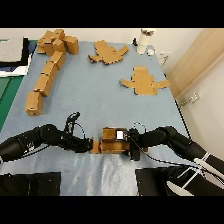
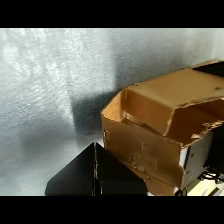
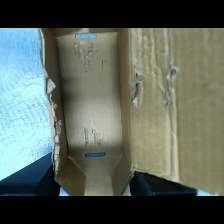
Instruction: Fold the box.
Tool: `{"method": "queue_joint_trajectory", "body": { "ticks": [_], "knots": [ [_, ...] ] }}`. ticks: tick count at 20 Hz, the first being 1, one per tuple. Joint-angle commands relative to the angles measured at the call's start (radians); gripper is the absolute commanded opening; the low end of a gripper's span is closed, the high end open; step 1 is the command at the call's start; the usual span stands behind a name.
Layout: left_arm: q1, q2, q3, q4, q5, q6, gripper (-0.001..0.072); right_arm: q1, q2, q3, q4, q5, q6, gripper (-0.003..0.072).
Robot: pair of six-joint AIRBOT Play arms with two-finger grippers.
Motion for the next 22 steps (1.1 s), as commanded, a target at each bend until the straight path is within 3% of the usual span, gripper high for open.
{"method": "queue_joint_trajectory", "body": {
  "ticks": [1,6,7,8,10,13,22],
  "knots": [
    [-0.001,-0.001,0.043,-0.015,-0.050,0.004,0.0012,0.000,0.000,0.000,0.000,0.000,0.000,0.0515],
    [0.000,-0.002,0.058,-0.014,-0.057,0.004,0.0017,0.000,0.000,0.000,0.000,0.000,0.000,0.0515],
    [0.000,-0.002,0.058,-0.015,-0.056,0.004,0.0222,0.000,0.000,0.000,0.000,0.000,0.000,0.0515],
    [0.000,-0.003,0.058,-0.016,-0.057,0.003,0.0371,0.000,0.000,0.000,0.000,0.000,0.000,0.0515],
    [-0.001,-0.005,0.058,-0.026,-0.058,0.002,0.0344,0.000,0.000,0.000,0.000,0.000,0.000,0.0515],
    [-0.001,-0.004,0.058,-0.063,-0.057,0.003,0.0374,0.000,0.000,0.000,0.000,0.000,0.000,0.0515],
    [0.000,-0.004,0.060,-0.108,-0.065,0.025,0.0374,0.000,0.000,0.000,0.000,0.000,0.000,0.0515]
  ]
}}
